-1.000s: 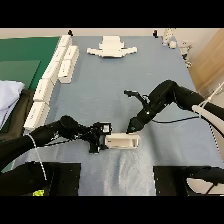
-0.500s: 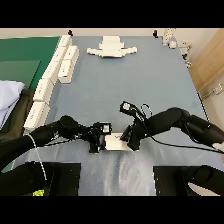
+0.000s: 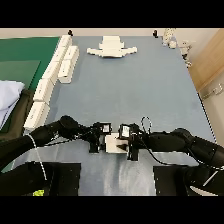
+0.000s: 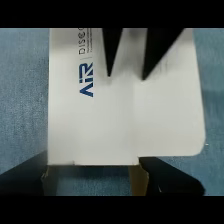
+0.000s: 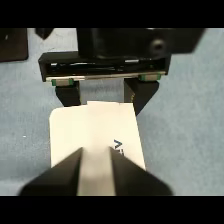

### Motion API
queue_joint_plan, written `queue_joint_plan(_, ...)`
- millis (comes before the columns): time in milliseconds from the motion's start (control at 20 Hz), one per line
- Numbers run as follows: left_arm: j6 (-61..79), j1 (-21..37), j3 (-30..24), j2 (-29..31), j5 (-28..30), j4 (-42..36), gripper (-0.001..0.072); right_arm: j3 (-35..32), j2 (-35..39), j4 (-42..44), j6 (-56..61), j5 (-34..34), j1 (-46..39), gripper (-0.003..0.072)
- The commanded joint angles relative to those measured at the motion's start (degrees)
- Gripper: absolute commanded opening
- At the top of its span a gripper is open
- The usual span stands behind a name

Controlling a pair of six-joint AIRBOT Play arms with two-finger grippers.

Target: Fold the box.

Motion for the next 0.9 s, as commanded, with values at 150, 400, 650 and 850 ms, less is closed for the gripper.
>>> queue_joint_plan(150, 0.0, 0.1, 0.0, 0.0, 0.0, 0.0, 0.0469, -0.7, -0.2, -0.4, -10.1, 2.4, 1.1, 0.0503)
queue_joint_plan(400, 0.0, 0.1, 0.0, 0.0, 0.0, 0.0, 0.0468, -0.6, -2.2, -4.1, -10.9, 2.8, 1.1, 0.0503)
queue_joint_plan(650, 0.0, 0.1, 0.0, 0.0, 0.0, 0.0, 0.0469, -0.4, -0.9, -5.5, -10.9, 3.6, 1.1, 0.0502)
queue_joint_plan(850, 0.0, 0.1, 0.0, 0.0, 0.0, 0.0, 0.0469, -0.4, 0.9, -5.5, -10.9, 4.4, 1.1, 0.0503)
